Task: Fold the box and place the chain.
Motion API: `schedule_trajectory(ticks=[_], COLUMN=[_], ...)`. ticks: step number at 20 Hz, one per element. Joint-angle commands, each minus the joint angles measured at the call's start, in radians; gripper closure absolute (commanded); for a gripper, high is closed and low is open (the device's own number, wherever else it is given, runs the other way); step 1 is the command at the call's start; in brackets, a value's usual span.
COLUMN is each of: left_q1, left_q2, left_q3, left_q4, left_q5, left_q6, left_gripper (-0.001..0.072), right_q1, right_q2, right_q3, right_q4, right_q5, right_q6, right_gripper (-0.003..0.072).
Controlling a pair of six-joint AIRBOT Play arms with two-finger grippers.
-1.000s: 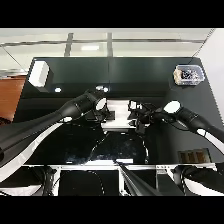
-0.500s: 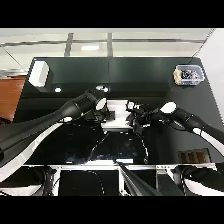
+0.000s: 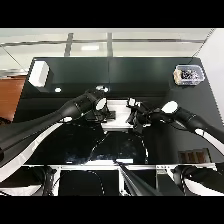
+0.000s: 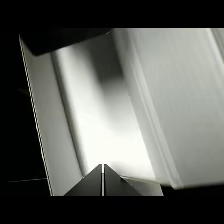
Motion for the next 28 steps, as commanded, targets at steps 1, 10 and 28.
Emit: schedule_trajectory(ticks=[1, 10, 28], left_q1=[0.000, 0.000, 0.000], left_q2=[0.000, 0.000, 0.000], left_q3=[0.001, 0.001, 0.001], left_q4=[0.000, 0.001, 0.000], left_q5=[-0.003, -0.003, -0.003], left_q6=[0.002, 0.002, 0.002], left_gripper=[0.0681, 0.0681, 0.0681], right_q1=[-0.068, -0.655, -0.343], right_q2=[0.108, 0.203, -0.087], right_q3=[0.033, -0.065, 0.021], right_q4=[-0.189, -0.253, 0.005], right_q5=[0.136, 0.256, 0.400], right_q6=[0.383, 1.092, 0.878], right_gripper=[0.0674, 0.0672, 0.0109])
